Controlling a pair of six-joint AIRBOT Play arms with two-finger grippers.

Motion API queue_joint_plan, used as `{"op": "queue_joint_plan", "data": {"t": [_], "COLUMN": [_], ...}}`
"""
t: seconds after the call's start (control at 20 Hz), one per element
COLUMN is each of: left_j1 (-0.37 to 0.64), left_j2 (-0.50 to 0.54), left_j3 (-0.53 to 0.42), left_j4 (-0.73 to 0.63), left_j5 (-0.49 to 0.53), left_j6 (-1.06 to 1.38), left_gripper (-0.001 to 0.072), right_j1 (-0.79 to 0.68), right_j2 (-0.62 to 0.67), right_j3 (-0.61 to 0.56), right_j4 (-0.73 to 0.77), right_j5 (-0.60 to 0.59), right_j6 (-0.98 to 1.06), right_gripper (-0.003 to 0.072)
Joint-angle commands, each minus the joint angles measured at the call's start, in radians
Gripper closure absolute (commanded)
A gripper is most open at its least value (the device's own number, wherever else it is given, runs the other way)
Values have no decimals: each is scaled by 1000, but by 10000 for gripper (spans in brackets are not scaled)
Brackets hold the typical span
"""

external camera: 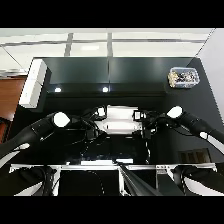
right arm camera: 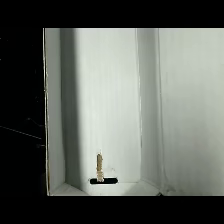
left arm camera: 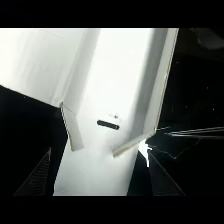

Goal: Fold the box and place the chain.

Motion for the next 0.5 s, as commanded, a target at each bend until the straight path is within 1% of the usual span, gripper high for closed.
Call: {"op": "queue_joint_plan", "data": {"t": [0.0, 0.1, 0.15, 0.25, 0.3, 0.35, 0.45], "left_j1": [-4, -5, -5, -4, -4, -4, -4], "left_j2": [-35, -45, -50, -59, -60, -60, -60], "left_j3": [31, 43, 43, 43, 43, 43, 43], "left_j4": [-33, -35, -31, -14, -14, -18, -18], "left_j5": [4, -3, -2, -19, -32, -47, -51], "left_j6": [7, 7, 8, 12, 20, 34, 33], "left_gripper": [41, 52, 88, 89, 124, 225, 367], "right_j1": [0, 0, 0, 0, 0, 0, 0], "right_j2": [-1, -1, -1, -1, -1, -1, -1], "right_j3": [0, 0, 0, 0, 0, 0, 0], "right_j4": [0, 0, 0, 0, 0, 0, 0], "right_j5": [1, 1, 1, 1, 1, 1, 1], "right_j6": [1, 1, 1, 1, 1, 1, 1], "right_gripper": [284, 284, 284, 284, 284, 284, 284]}}
